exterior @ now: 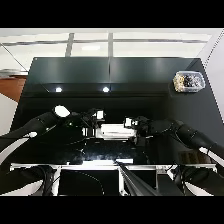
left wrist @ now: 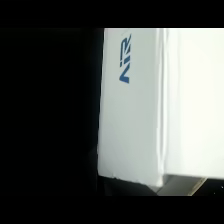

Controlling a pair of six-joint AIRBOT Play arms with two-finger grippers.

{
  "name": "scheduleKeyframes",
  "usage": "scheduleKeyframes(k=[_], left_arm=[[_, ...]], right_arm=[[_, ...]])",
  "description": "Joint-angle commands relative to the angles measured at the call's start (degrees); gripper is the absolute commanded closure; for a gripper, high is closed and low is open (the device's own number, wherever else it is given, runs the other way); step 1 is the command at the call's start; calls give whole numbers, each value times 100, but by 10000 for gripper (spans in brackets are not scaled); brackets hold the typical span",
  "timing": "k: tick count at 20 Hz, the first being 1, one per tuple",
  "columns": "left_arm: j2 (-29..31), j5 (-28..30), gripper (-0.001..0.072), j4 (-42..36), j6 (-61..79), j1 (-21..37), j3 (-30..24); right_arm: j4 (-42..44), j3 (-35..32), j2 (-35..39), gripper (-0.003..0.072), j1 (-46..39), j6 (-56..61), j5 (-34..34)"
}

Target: Fold the box and place the chain.

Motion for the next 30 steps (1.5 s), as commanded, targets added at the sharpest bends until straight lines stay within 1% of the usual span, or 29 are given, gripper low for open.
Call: scheduleKeyframes(k=[1, 6, 7, 9, 10, 11, 12, 13, 14, 16, 19, 20, 22, 23, 24, 25, 26, 27, 28, 29, 30], left_arm=[[-2, -4, 684, 0, 0, 0, 2], [-2, -7, 684, 0, 2, 0, 2], [-2, -4, 684, 0, 0, -2, 2], [-2, -7, 684, 0, 2, 0, 2], [-2, -13, 682, -4, -2, 0, 2], [-2, -28, 679, -4, -129, 0, 4], [0, -4, 581, -2, -293, 0, 7], [15, -4, 392, 2, -413, 11, 13], [57, -7, 332, 0, -476, 35, 17], [219, -13, 325, 2, -603, 98, 17], [688, -13, 131, 114, -1202, 223, 17], [896, -26, 121, 208, -1530, 278, 17], [1381, -179, 122, 603, -2393, 400, 15], [1635, -380, 125, 861, -2962, 472, 15], [1853, -651, 146, 1102, -3560, 549, 15], [2059, -1023, 310, 1357, -4242, 634, 15], [2203, -1471, 568, 1565, -4741, 715, 15], [2291, -2057, 685, 1652, -5003, 778, 13], [2306, -2559, 685, 1641, -5211, 791, -2], [2302, -2887, 686, 1543, -5442, 745, -61], [2302, -2920, 686, 1386, -5558, 656, -146]], right_arm=[[4, -2, 0, 134, -63, 15, -4], [11, -2, 0, 137, -52, 15, -20], [11, -2, 0, 154, -52, 13, -22], [9, -2, 0, 156, -52, 13, -24], [4, -2, 0, 269, -52, 13, -26], [4, -2, 0, 325, -52, 11, -26], [4, -2, 0, 326, -52, 13, -26], [4, -2, 0, 326, -52, 13, -35], [4, -2, 0, 326, -52, 13, -46], [4, -2, 0, 326, -52, 13, -52], [4, -2, 0, 327, -52, 15, -70], [7, -2, 0, 326, -52, 15, -70], [7, -2, 0, 326, -52, 15, -63], [7, -2, 0, 326, -52, 15, -63], [7, -2, 0, 326, -52, 15, -63], [7, -2, 0, 326, -52, 15, -63], [7, -2, 0, 326, -52, 15, -63], [7, -2, 0, 326, -52, 15, -63], [7, -2, 0, 327, -52, 13, -63], [4, -2, 0, 326, -52, 13, -63], [4, -2, 0, 326, -52, 13, -63]])
